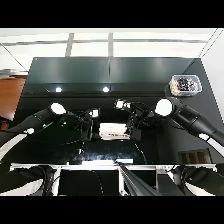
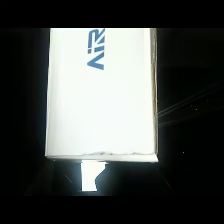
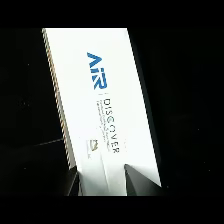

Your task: Fold the box and place the chain.

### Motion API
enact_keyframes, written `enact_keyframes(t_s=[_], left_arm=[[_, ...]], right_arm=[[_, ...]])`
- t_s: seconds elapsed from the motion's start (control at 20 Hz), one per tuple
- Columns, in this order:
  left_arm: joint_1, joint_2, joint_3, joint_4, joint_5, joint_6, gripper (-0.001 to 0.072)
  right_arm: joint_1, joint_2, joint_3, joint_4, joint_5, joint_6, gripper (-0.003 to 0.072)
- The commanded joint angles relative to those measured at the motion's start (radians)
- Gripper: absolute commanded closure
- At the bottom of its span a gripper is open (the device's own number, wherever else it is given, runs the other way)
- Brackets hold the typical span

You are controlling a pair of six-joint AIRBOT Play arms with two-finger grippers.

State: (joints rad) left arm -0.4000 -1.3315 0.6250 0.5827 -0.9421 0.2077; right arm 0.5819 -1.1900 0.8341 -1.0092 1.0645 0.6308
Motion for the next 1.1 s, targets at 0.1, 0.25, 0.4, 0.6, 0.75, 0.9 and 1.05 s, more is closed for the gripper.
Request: enact_keyframes(t_s=[0.1, 0.25, 0.4, 0.6, 0.75, 0.9, 1.05], left_arm=[[-0.001, -0.001, 0.0, -0.001, 0.0, 0.0, 0.0316], [-0.001, -0.001, 0.0, -0.001, 0.0, 0.0, 0.0316], [-0.001, -0.001, 0.0, -0.001, 0.0, 0.0, 0.0316], [-0.001, -0.001, 0.0, -0.001, 0.0, 0.0, 0.0316], [-0.001, -0.001, 0.0, -0.001, 0.0, 0.0, 0.0316], [-0.001, -0.001, 0.0, -0.001, 0.0, 0.0, 0.0316], [-0.001, -0.001, 0.0, -0.001, 0.0, 0.0, 0.0316]], right_arm=[[-0.01, 0.026, 0.0, -0.007, 0.014, 0.025, 0.0382], [-0.013, 0.027, 0.0, -0.014, 0.024, 0.032, 0.0382], [-0.014, 0.027, 0.0, -0.014, 0.054, 0.032, 0.0382], [-0.014, 0.027, 0.0, -0.014, 0.055, 0.032, 0.0382], [-0.014, 0.027, 0.0, -0.018, 0.055, 0.032, 0.0381], [-0.015, 0.027, 0.0, -0.025, 0.054, 0.032, 0.038], [-0.015, 0.027, 0.0, -0.049, 0.053, 0.048, 0.0267]])
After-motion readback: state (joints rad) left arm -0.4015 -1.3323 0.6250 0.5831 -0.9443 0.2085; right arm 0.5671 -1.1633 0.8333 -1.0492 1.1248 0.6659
